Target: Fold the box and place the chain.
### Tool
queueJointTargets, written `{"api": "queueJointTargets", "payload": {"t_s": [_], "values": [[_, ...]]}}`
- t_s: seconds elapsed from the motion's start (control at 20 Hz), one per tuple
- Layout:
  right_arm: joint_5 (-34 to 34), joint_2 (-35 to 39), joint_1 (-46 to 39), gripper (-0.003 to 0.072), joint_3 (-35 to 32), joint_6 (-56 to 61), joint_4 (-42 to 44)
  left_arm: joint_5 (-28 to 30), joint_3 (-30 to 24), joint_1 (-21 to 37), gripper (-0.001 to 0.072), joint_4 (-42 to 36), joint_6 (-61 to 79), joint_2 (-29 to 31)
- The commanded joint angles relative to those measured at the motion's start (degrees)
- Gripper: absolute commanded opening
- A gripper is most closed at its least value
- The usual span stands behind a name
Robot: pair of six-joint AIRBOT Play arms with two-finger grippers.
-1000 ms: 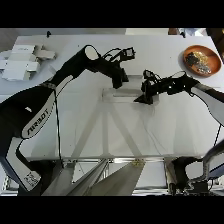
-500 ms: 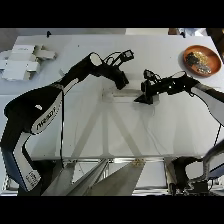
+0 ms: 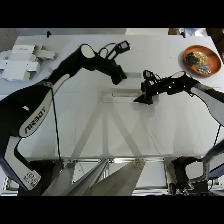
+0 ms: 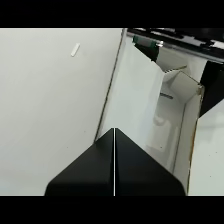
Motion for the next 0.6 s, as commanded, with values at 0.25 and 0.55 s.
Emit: {"api": "queueJointTargets", "payload": {"t_s": [0.25, 0.55], "values": [[0.02, 0.02, -0.04, 0.0449, 0.02, 0.17, 0.04, -19.69, -0.17, 5.68, 0.0546, 5.77, 3.78, 3.67], [0.02, 0.02, -0.04, 0.0449, 0.02, 0.17, 0.04, -20.74, -0.46, 3.37, 0.0543, 21.22, 5.9, 3.69]]}}
